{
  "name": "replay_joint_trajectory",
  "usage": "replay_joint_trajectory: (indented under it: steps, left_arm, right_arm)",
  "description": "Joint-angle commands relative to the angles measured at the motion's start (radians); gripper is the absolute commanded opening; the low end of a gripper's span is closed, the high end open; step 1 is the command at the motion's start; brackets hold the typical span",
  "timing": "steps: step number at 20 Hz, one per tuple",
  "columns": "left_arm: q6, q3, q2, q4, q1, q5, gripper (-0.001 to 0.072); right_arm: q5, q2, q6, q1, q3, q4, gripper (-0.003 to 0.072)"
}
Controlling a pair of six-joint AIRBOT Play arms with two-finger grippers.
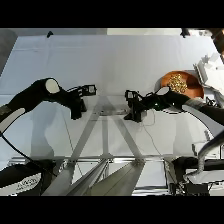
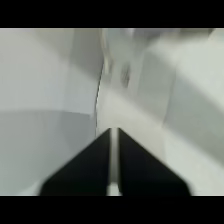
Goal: Fold the box and place the chain.
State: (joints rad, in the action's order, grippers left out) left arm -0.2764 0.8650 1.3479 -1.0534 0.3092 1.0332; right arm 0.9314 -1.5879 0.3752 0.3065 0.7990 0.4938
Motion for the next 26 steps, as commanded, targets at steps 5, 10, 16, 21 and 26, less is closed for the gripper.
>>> replay_joint_trajectory:
  steps: [5,10,16,21,26]
  left_arm:
    - [0.346,0.000,0.024,0.239,-0.058,-0.011,0.0516]
    - [0.441,-0.001,0.110,0.261,-0.058,0.013,0.0516]
    - [0.552,-0.001,0.123,0.310,-0.058,0.081,0.0507]
    - [0.618,-0.001,0.123,0.381,-0.053,0.078,0.0489]
    - [0.621,-0.001,0.123,0.350,-0.052,0.082,0.0487]
  right_arm:
    - [0.000,0.000,0.000,0.000,0.000,0.000,0.0456]
    - [0.000,0.000,0.000,0.000,0.000,0.000,0.0456]
    - [0.000,0.000,0.000,0.000,0.000,0.000,0.0456]
    - [0.000,0.000,0.000,0.000,0.000,0.000,0.0456]
    - [0.000,0.000,0.000,0.000,0.000,0.000,0.0456]
